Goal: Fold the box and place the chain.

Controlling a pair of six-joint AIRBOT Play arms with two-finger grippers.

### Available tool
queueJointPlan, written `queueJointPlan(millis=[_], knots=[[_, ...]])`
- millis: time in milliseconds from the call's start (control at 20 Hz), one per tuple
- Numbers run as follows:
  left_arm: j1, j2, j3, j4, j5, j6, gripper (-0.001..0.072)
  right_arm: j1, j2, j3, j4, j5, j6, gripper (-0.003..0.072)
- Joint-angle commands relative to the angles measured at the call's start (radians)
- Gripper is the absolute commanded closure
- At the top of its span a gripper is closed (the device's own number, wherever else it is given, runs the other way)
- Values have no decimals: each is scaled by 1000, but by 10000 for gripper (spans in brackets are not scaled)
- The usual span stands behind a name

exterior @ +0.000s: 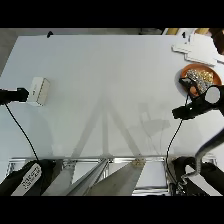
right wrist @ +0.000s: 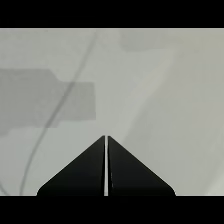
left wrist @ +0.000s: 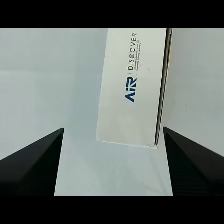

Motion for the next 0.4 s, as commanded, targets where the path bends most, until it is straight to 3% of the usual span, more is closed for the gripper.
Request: queueJointPlan(millis=[0,350], knots=[[0,17,-1,0,-2,-1,19,-1,1,-1,0,0,0,670],[0,-50,-2,2,48,4,18,-1,1,-1,0,0,0,670]])
